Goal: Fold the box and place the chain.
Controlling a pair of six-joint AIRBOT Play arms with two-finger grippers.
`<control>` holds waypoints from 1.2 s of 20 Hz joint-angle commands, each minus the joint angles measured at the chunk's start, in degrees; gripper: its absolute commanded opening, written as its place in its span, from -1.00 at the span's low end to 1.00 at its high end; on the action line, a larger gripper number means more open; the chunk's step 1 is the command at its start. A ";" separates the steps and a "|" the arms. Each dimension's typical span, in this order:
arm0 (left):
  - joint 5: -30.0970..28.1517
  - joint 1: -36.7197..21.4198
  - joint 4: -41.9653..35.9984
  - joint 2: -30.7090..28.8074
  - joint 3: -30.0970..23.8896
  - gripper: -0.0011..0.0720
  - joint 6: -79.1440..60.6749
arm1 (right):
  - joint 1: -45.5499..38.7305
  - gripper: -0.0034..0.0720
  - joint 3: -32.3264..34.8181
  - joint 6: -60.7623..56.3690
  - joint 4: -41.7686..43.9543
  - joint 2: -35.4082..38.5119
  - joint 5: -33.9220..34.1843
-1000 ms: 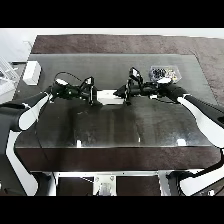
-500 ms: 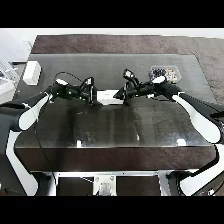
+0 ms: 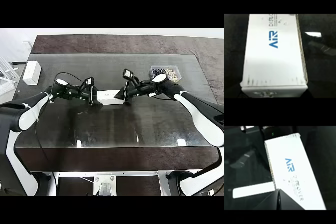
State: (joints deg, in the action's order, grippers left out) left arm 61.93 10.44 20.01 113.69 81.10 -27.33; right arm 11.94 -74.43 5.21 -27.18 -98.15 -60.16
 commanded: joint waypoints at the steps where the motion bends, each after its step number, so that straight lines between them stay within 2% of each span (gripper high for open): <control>1: 0.09 -0.02 0.11 -0.04 0.02 0.56 -0.13 | -1.14 -0.91 -0.15 -0.11 4.72 6.27 0.46; 6: 0.09 -0.02 0.11 -0.04 0.02 0.56 -0.15 | -5.75 -0.91 0.50 -9.49 4.55 17.97 2.29; 10: 0.09 -0.02 -1.01 -0.04 0.02 0.56 -0.13 | -9.90 -0.91 5.64 -11.34 4.52 24.94 2.32; 17: 0.46 0.02 -2.10 -0.04 0.02 0.55 -0.11 | -13.53 -0.91 13.38 -14.27 4.68 28.96 4.55; 18: 0.11 0.11 -3.06 -0.07 0.04 0.11 0.11 | -13.51 -0.91 13.77 -14.25 4.68 28.96 4.81; 19: 0.42 0.09 -3.93 -0.07 0.35 -0.91 0.79 | -13.51 -0.91 13.99 -14.25 4.68 28.96 4.90; 21: -0.63 -0.20 -5.20 -1.22 0.57 -0.92 3.21 | -13.51 -0.91 14.08 -14.27 4.68 28.96 4.90; 24: -4.26 -0.68 -4.98 -6.16 0.55 -0.93 7.72 | -13.51 -0.91 14.05 -14.93 4.68 28.98 5.29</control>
State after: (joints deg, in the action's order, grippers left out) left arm 60.64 10.26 15.81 110.87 81.52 -23.68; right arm -1.48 -60.71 -9.02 -22.50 -69.32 -55.33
